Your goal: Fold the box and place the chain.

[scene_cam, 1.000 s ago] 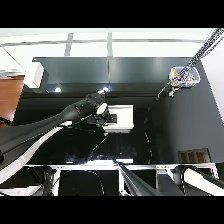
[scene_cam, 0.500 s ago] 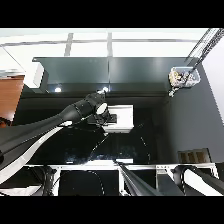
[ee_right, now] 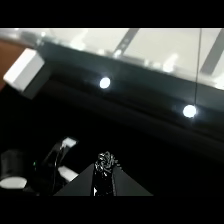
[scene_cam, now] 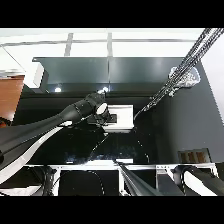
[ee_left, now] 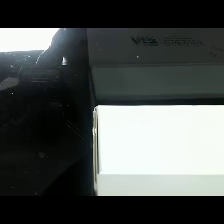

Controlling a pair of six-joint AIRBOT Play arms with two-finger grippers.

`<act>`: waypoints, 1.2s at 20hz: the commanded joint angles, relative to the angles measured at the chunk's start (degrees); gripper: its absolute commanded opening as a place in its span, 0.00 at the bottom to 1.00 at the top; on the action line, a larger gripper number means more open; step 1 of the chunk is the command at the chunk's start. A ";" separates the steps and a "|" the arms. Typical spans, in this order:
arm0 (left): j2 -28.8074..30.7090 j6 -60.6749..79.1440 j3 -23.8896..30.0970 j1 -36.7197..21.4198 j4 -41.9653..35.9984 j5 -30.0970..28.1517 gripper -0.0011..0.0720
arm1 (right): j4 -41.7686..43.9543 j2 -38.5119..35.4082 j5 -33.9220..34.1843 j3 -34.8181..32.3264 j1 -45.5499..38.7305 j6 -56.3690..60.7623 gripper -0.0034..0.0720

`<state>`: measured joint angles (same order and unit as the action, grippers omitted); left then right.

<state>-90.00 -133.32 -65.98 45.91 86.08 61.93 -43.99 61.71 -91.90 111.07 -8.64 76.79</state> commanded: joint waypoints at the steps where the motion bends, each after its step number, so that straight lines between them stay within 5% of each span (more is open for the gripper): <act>1: -0.02 0.00 -0.04 -0.02 -0.02 0.37 0.06 | 2.62 -0.13 -5.03 -0.39 1.31 -0.31 0.06; 8: -0.02 0.00 -0.04 -0.02 0.00 1.36 0.06 | 3.08 0.39 -3.82 -1.55 7.39 -0.33 0.06; 14: -0.02 0.00 -0.04 -0.02 0.00 1.20 0.06 | 3.41 0.42 1.57 -14.45 17.84 -2.32 0.06; 24: -0.02 0.00 -0.04 -0.02 0.00 0.92 0.06 | 3.43 0.42 7.78 -24.87 21.68 -3.17 0.06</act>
<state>-90.00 -133.32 -65.98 45.91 86.08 62.96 -40.58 62.13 -85.36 89.10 12.53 73.78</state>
